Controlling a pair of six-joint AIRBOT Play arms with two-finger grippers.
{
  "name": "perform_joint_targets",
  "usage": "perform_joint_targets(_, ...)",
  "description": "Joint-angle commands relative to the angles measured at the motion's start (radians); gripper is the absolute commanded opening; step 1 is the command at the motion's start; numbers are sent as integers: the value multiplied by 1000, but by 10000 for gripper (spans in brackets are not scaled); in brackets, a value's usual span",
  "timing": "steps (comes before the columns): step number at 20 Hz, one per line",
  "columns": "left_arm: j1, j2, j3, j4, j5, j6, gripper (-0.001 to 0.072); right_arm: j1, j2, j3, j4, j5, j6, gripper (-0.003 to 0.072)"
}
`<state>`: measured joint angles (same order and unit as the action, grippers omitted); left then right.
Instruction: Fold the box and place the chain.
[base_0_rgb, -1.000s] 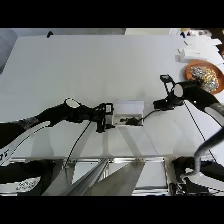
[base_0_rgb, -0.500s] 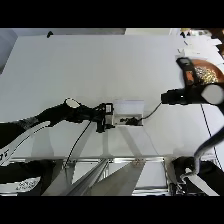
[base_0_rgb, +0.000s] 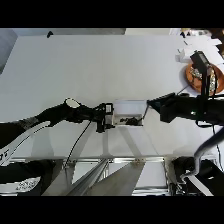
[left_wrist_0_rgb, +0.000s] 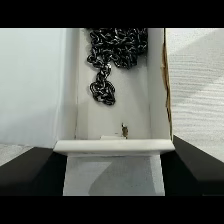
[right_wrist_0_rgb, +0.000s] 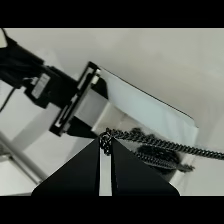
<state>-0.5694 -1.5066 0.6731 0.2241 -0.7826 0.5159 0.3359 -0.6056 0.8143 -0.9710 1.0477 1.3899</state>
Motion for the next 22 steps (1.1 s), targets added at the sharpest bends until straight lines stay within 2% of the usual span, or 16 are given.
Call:
perform_joint_targets(1, 0, 0, 0, 0, 0, 0, 254, 116, 10, 1, 38, -104, -11, 22)
perform_joint_targets(6, 0, 1, 0, 0, 0, 0, 254, 200, -64, 1, 8, -154, -11, 22)
perform_joint_targets(12, 0, 1, 0, 0, 0, 0, 254, 203, -227, 1, -155, -142, 51, 23)
perform_joint_targets(16, 0, 1, 0, 0, 0, 0, 254, 203, -349, -2, -166, -101, 53, 26)
perform_joint_targets(20, 0, 1, 0, 0, 0, 0, 254, 203, -457, -11, -167, -81, 52, 221)
perform_joint_targets(22, 0, 0, 0, 0, 0, 0, 254, 203, -458, -10, -165, -63, 49, 234)
